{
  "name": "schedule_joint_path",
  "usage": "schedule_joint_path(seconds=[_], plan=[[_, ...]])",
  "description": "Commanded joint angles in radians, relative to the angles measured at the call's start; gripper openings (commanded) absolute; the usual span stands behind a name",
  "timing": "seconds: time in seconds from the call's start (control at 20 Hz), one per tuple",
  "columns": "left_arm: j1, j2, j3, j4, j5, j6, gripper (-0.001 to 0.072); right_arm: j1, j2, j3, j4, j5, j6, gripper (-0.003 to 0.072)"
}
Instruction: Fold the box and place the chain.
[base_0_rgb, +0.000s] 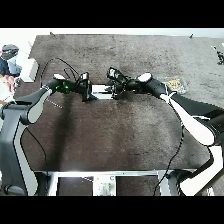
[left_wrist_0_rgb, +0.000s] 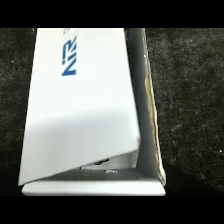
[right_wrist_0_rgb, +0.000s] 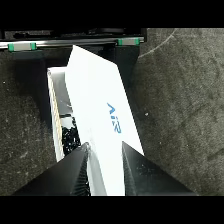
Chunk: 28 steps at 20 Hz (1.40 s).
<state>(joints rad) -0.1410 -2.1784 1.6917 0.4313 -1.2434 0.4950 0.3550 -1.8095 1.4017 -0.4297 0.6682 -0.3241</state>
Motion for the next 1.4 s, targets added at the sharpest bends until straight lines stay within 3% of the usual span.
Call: schedule_joint_path(seconds=[0.0, 0.9, 1.1, 1.15, 1.35], plan=[[-0.001, 0.0, -0.001, 0.002, -0.002, 0.0, 0.0228, 0.001, -0.001, -0.002, -0.042, 0.009, 0.041, 0.0224], [-0.001, 0.0, 0.0, 0.002, -0.002, 0.0, 0.0229, -0.008, -0.029, -0.002, -0.06, 0.195, 0.146, 0.0226], [-0.001, 0.0, 0.0, 0.002, -0.002, 0.0, 0.0228, -0.02, -0.029, -0.002, -0.053, 0.212, 0.145, 0.0259], [-0.001, 0.0, 0.0, 0.002, -0.002, 0.0, 0.0229, -0.026, -0.029, -0.002, -0.052, 0.212, 0.145, 0.0304], [-0.001, 0.0, 0.0, 0.002, -0.002, 0.0, 0.0229, -0.046, -0.03, 0.005, -0.034, 0.227, 0.145, 0.0308]])
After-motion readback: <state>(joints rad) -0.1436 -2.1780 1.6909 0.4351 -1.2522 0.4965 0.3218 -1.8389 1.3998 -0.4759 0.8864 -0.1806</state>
